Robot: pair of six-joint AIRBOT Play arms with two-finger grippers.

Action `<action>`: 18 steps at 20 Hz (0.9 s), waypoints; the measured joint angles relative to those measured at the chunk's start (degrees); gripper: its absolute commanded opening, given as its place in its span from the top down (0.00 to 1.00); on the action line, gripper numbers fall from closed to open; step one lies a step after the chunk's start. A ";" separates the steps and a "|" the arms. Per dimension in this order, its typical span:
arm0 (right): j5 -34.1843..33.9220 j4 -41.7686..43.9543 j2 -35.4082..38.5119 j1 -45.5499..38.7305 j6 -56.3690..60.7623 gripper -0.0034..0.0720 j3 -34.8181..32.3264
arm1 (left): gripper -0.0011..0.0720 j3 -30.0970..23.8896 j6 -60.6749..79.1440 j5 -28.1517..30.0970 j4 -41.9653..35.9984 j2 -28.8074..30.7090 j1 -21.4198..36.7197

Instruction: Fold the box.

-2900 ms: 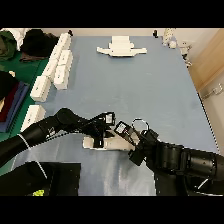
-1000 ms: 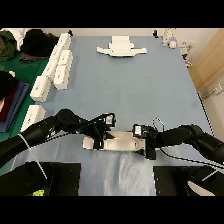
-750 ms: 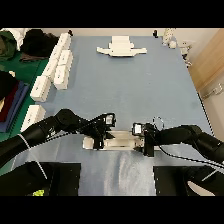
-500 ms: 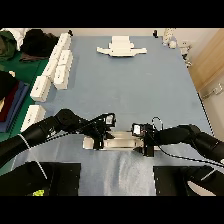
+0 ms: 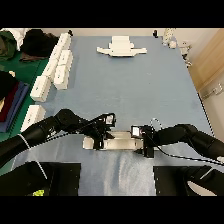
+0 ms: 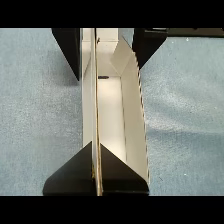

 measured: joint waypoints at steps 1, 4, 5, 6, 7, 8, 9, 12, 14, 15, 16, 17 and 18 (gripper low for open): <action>0.11 0.00 -0.07 0.00 -0.17 0.01 0.00 | 0.96 0.00 0.00 0.02 0.00 0.00 0.00; 0.48 0.02 -0.15 0.00 -0.46 0.01 -0.02 | 0.96 0.00 0.00 0.00 0.00 0.00 0.00; 0.52 0.02 -0.24 0.00 -0.63 0.01 -0.02 | 0.96 0.00 0.00 0.00 0.00 0.00 0.00; 0.55 0.04 -0.46 0.02 -0.81 0.01 -0.02 | 0.96 0.00 0.00 0.00 0.00 0.00 0.02; 0.59 0.04 -0.68 0.02 -0.81 0.01 -0.04 | 0.96 0.00 0.00 0.00 0.00 0.00 0.02; 0.61 0.04 -0.92 0.02 -0.83 0.01 -0.04 | 0.96 0.00 0.00 0.02 0.00 0.00 0.00; 0.61 0.07 -1.05 0.04 -0.83 0.01 -0.04 | 0.96 0.00 0.00 0.00 0.00 0.00 0.00; 0.59 0.07 -1.33 0.04 -0.94 0.06 -0.07 | 0.96 0.00 0.00 0.00 0.02 0.00 0.02; 0.57 0.09 -1.44 0.04 -0.96 0.11 -0.07 | 0.96 0.00 0.00 0.00 0.02 0.00 0.00; 0.55 0.09 -1.49 0.04 -0.96 0.11 -0.11 | 0.96 0.00 0.00 0.00 0.02 0.00 0.00; 0.50 0.09 -1.51 0.04 -0.96 0.14 -0.13 | 0.96 0.00 0.00 0.00 0.00 0.00 0.00; 0.48 0.09 -1.51 0.04 -0.98 0.25 -0.13 | 0.96 0.00 0.00 0.00 0.02 0.00 0.00; 0.55 0.07 -1.55 0.04 -0.98 0.29 -0.13 | 0.96 0.00 0.00 0.00 0.00 0.00 0.00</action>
